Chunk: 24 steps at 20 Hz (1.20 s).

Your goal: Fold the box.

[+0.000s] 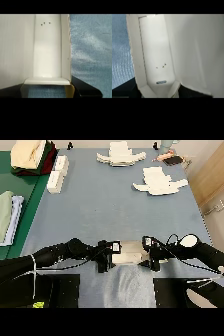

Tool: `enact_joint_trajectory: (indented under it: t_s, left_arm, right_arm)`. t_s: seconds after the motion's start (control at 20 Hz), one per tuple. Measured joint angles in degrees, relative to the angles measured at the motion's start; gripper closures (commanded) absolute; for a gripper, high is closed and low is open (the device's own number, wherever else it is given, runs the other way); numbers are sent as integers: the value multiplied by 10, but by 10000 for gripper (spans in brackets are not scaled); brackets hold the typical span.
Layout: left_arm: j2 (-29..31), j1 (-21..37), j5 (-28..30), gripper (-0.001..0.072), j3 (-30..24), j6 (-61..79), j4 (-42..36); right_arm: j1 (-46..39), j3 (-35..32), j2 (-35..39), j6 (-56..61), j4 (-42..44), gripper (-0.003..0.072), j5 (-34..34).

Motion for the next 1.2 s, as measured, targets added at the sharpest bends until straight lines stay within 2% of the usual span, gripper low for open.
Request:
enact_joint_trajectory:
  t_s: [0.35,0.4,0.45,0.95,1.2]
  left_arm:
    - [0,0,1,120,0,0,0]
    - [0,0,1,120,0,0,0]
    - [0,0,1,120,0,0,0]
    - [0,0,1,120,0,0,1]
    - [0,0,2,120,0,-2,0]
  right_arm:
    - [0,0,0,0,0,175,0]
    - [0,0,0,0,0,50,0]
    - [0,0,0,0,1,-34,1]
    - [0,1,2,52,-7,-34,-4]
    - [-1,1,32,80,-32,-34,-15]
